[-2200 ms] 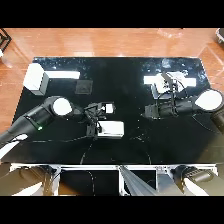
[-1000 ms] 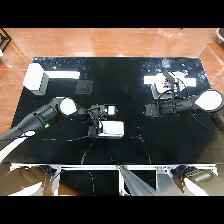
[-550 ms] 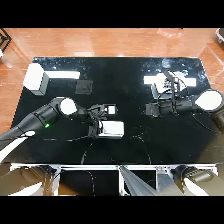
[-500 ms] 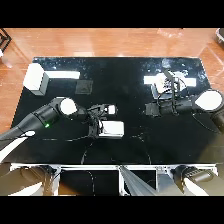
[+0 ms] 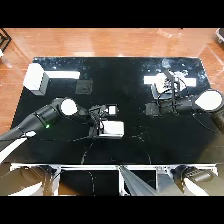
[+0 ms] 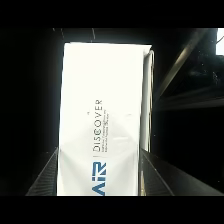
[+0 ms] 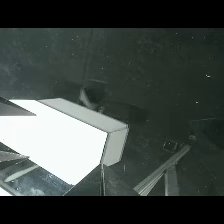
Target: Fold the box and place the chain.
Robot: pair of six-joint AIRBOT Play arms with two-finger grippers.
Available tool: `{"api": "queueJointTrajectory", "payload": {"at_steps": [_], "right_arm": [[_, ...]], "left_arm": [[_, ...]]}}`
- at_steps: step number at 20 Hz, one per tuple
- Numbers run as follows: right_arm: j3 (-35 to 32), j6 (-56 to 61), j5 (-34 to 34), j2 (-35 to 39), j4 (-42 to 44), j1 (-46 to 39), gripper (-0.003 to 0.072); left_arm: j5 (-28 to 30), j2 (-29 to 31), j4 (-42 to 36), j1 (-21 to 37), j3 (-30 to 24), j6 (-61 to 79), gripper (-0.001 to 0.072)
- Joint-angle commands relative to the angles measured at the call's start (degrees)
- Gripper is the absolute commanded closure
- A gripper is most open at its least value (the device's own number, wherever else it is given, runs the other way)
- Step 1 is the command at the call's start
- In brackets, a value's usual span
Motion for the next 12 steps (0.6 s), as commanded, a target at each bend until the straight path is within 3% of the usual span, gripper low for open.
{"api": "queueJointTrajectory", "payload": {"at_steps": [1,12], "right_arm": [[0.0,0.0,0.0,0.0,0.0,0.0,0.0666],[0.0,0.0,0.0,0.0,0.0,0.0,0.0667]], "left_arm": [[-1.0,0.0,0.0,-0.2,0.0,-0.9,0.0077],[0.6,0.0,0.9,-0.2,0.0,-0.9,0.0077]]}}
